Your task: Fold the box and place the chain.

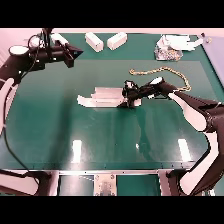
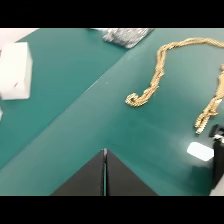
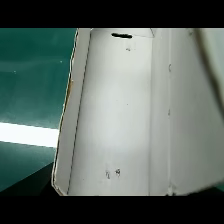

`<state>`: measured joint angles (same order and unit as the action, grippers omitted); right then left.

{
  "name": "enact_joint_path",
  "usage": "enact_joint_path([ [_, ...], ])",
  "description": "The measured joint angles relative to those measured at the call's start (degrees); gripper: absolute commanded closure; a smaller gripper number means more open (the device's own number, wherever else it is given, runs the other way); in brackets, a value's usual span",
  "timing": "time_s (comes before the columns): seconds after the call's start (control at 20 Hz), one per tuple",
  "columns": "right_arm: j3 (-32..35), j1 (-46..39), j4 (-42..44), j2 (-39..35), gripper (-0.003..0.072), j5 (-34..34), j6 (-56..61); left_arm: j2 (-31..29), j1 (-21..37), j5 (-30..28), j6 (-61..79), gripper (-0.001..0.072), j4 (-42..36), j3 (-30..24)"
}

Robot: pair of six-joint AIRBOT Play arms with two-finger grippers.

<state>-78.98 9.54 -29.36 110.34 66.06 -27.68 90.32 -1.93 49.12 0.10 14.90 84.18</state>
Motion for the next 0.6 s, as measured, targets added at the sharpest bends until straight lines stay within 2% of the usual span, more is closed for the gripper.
enact_joint_path([
  [0.1, 0.0, 0.0, 0.0, 0.0, 0.01, 0.0, 0.0, -3.6, -1.3, -3.6, 3.0, 0.0698, 0.9, -6.1],
  [0.25, 0.0, 0.0, 0.0, 0.0, 0.01, 0.0, 0.0, -7.0, -2.1, -3.8, 8.1, 0.0698, -1.4, -14.7],
  [0.45, 0.0, 0.0, 0.0, 0.0, 0.01, 0.0, 0.0, -9.3, -2.6, 4.4, 19.4, 0.0697, -9.7, -25.2],
  [0.6, 0.0, 0.0, 0.0, 0.0, 0.01, 0.0, 0.0, -10.1, -2.5, 8.3, 24.7, 0.0695, -11.6, -30.0],
])
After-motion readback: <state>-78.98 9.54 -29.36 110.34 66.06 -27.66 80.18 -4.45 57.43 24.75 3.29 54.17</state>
